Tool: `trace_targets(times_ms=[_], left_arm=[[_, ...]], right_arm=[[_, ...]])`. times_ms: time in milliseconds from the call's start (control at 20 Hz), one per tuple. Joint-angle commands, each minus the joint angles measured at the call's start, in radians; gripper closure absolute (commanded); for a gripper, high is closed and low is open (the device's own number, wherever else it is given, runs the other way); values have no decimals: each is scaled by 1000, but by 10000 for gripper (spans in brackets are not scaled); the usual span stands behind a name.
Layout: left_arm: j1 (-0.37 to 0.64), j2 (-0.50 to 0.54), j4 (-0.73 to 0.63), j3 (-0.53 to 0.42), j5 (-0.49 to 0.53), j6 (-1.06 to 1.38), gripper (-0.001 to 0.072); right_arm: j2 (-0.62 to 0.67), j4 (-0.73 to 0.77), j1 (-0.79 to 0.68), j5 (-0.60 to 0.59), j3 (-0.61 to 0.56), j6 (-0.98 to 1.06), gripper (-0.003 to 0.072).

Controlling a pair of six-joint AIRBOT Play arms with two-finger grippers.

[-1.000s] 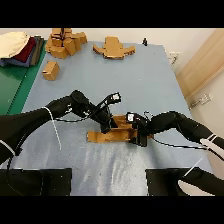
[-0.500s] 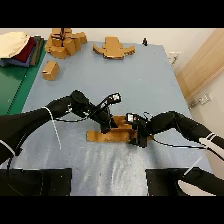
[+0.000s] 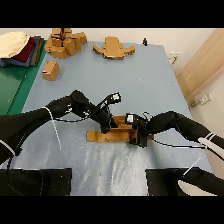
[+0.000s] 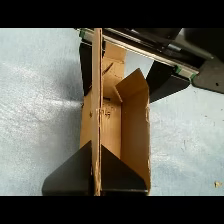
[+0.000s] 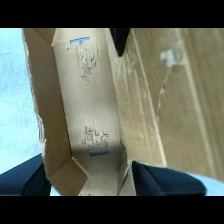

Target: Fold the box.

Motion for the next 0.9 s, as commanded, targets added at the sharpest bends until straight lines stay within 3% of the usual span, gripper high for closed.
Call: trace_targets(times_ms=[0, 400, 500, 850], left_arm=[[0, -1, 0, 1, -1, 0, 695], [0, -1, 0, 1, -1, 0, 695], [0, -1, 1, 1, -1, 0, 695], [0, -1, 0, 1, -1, 0, 695]], right_arm=[[-25, 17, 11, 48, 1, -3, -29], [-42, -15, 29, 47, 0, -3, -14], [-42, -30, 29, 46, 0, -2, 68], [-32, -54, 19, 39, 0, 32, 63]])
